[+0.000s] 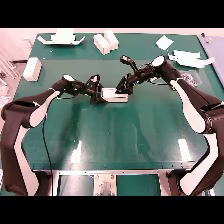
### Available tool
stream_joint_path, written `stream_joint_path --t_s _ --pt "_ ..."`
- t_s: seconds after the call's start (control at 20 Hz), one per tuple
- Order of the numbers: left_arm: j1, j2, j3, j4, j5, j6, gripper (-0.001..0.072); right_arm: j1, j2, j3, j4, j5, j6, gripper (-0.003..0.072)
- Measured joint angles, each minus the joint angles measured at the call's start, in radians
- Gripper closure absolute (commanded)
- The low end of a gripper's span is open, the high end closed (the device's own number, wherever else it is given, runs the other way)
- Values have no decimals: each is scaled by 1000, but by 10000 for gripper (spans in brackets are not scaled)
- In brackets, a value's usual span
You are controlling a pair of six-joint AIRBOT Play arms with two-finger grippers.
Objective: Fold the box and place the chain.
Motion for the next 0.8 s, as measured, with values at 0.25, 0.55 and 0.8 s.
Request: stream_joint_path --t_s 0.25,0.55,0.8 --pt "0 0 0 0 0 -1 319 2 0 -8 3 -13 0 365" --pt "0 0 0 0 -1 -2 319 0 1 -39 11 -41 0 366" --pt "0 0 0 0 -1 -1 319 1 2 -67 14 -54 0 366"
